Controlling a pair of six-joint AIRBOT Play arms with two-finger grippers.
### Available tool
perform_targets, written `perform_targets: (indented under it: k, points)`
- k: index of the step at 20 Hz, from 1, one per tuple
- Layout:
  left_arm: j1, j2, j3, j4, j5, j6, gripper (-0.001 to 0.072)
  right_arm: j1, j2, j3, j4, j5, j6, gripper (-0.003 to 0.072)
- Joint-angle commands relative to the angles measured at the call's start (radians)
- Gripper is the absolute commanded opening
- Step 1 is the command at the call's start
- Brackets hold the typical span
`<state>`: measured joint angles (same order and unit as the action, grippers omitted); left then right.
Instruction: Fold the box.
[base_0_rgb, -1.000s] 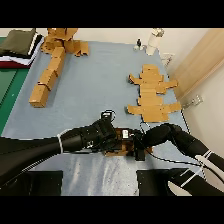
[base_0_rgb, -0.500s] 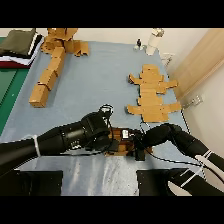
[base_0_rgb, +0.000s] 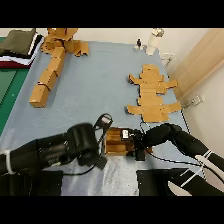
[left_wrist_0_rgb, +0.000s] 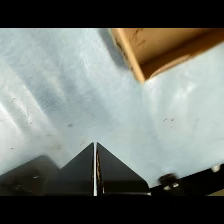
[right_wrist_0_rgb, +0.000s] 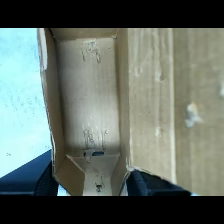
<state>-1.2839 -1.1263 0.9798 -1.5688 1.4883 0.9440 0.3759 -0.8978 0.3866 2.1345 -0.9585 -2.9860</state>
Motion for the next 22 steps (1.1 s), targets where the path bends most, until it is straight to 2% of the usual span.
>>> perform_targets:
  k: [1,3,5,7,9,12,14,15,18,22]
  points:
    - [-0.063,0.084,-0.148,-0.017,-0.068,0.208,0.0043,0.0,0.0,0.0,0.0,0.0,0.0,0.0501]
    - [-0.072,0.095,-0.209,-0.074,-0.194,0.378,0.0043,0.0,0.0,0.0,0.0,0.0,0.0,0.0501]
    - [-0.071,0.089,-0.216,-0.141,-0.345,0.531,0.0043,0.0,0.0,0.0,0.0,0.0,0.0,0.0501]
    - [-0.026,0.116,-0.237,-0.241,-0.494,0.748,0.0043,0.0,0.0,0.0,0.0,0.0,0.0,0.05]
    - [0.104,0.149,-0.291,-0.368,-0.571,0.991,0.0044,0.0,0.0,0.0,0.0,0.0,0.0,0.05]
    - [0.404,0.16,-0.383,-0.667,-0.566,1.547,0.0044,0.0,0.0,0.0,-0.001,0.0,0.0,0.0501]
    - [0.553,0.146,-0.415,-0.664,-0.569,1.63,0.0046,0.0,0.0,0.0,-0.001,0.0,0.0,0.05]
    - [0.597,0.137,-0.415,-0.652,-0.569,1.63,0.0046,0.0,0.0,0.0,-0.001,0.0,0.0,0.05]
    - [0.626,0.131,-0.415,-0.653,-0.655,1.631,0.0047,0.0,0.0,0.0,-0.001,0.0,0.0,0.0501]
    - [0.515,0.109,-0.43,-0.603,-0.923,1.754,0.0098,0.0,0.0,0.0,-0.001,0.0,0.0,0.0501]
